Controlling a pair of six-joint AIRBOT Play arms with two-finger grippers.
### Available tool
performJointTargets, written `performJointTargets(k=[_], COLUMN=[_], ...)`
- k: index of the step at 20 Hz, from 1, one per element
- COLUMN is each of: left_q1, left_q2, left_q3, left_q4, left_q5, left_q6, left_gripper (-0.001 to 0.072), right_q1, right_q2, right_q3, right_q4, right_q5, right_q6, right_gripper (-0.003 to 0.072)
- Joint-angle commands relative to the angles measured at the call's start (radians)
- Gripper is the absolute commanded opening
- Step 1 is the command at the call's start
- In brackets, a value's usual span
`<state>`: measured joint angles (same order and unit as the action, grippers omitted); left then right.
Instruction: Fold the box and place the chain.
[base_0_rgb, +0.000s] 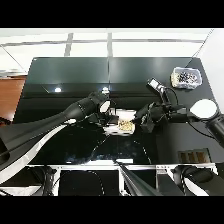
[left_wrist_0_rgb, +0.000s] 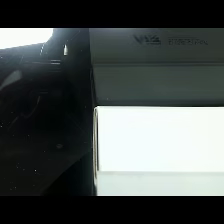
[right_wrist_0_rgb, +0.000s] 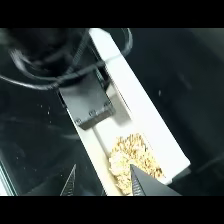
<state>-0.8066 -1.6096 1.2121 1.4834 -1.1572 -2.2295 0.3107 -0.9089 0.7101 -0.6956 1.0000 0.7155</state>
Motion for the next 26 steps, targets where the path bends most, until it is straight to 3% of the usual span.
performJointTargets(k=[1,5,10,11,12,13,14,18,20,22,24,26], left_q1=[0.000,0.000,0.003,0.003,0.003,0.001,-0.007,-0.005,0.043,0.179,0.363,0.542], left_q2=[0.000,0.000,0.002,0.007,0.023,0.052,0.095,0.289,0.402,0.505,0.558,0.546], left_q3=[0.000,0.000,0.001,0.004,0.010,0.012,0.011,-0.014,-0.109,-0.261,-0.410,-0.526], left_q4=[-0.002,-0.003,-0.001,0.000,0.005,0.015,0.048,0.156,0.220,0.217,0.029,-0.463], left_q5=[0.000,0.001,-0.016,-0.027,-0.027,-0.027,-0.038,-0.115,-0.131,-0.118,-0.019,0.034], left_q6=[0.000,0.000,0.029,0.011,0.006,0.009,0.024,0.151,0.186,0.228,0.394,0.938], left_gripper=[0.0030,0.0030,0.0039,0.0197,0.0494,0.0667,0.0710,0.0710,0.0710,0.0710,0.0710,0.0710], right_q1=[-0.075,-0.211,-0.230,-0.230,-0.230,-0.230,-0.230,-0.230,-0.230,-0.230,-0.230,-0.230], right_q2=[-0.006,0.039,0.039,0.039,0.039,0.039,0.039,0.039,0.039,0.039,0.039,0.039], right_q3=[0.021,0.027,0.027,0.027,0.027,0.027,0.027,0.027,0.027,0.027,0.027,0.027], right_q4=[-0.094,-0.119,-0.140,-0.140,-0.141,-0.144,-0.145,-0.147,-0.148,-0.147,-0.147,-0.148], right_q5=[0.079,0.166,0.200,0.201,0.201,0.201,0.201,0.178,0.167,0.167,0.167,0.167], right_q6=[0.058,0.058,0.058,0.059,0.059,0.059,0.059,0.059,0.059,0.071,0.092,0.122], right_gripper=[0.0411,0.0410,0.0410,0.0410,0.0410,0.0410,0.0410,0.0410,0.0410,0.0410,0.0410,0.0410])
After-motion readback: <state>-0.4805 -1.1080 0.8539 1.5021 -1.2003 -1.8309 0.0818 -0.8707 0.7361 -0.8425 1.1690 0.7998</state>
